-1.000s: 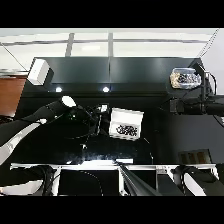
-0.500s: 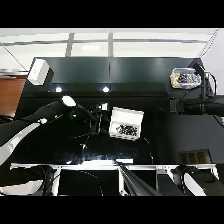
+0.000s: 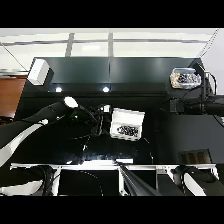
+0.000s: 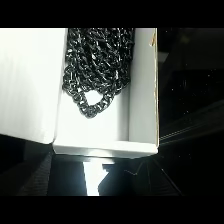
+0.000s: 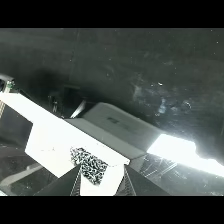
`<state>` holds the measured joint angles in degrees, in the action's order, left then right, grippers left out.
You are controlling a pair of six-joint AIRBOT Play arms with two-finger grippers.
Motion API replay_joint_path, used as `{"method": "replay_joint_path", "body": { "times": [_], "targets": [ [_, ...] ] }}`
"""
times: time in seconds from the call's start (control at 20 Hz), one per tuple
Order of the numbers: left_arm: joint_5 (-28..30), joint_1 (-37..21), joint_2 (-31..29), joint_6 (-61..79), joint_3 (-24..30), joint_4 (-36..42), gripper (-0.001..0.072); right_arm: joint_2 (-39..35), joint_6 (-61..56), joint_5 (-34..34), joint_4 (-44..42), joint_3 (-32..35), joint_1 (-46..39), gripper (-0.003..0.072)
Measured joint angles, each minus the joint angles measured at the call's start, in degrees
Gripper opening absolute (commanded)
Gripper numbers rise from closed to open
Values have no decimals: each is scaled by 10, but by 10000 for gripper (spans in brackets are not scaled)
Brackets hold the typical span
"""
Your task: Fold the box and place the chain.
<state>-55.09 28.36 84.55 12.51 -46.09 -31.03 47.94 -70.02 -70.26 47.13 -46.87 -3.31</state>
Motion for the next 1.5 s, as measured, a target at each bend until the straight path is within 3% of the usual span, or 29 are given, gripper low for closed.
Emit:
{"method": "replay_joint_path", "body": {
  "times": [0.6, 0.7, 0.8, 0.85, 0.9, 0.95, 1.2, 1.5],
  "targets": [
    [23, 15, 0, -15, -1, -6, 701, 0, 0, 2, 1, 0, 0, 324],
    [24, 16, 0, -15, 0, -7, 613, 0, 0, 5, 1, 0, 0, 323],
    [25, 16, 0, -15, -1, -7, 387, 0, 0, 8, 1, 0, 0, 324],
    [25, 16, 0, -15, -1, -7, 321, 0, 0, 10, 1, 0, 0, 327],
    [25, 16, 0, -15, -1, -7, 321, 0, 0, 12, 3, 0, 0, 549],
    [25, 16, 0, -15, -1, -8, 321, 0, 0, 13, 8, 0, 0, 720],
    [25, 16, 0, -15, -1, -8, 321, 11, 1, 32, 28, 7, 0, 720],
    [26, 17, 0, -15, -1, -9, 322, 99, 19, 95, 6, 8, 47, 720]
  ]
}}
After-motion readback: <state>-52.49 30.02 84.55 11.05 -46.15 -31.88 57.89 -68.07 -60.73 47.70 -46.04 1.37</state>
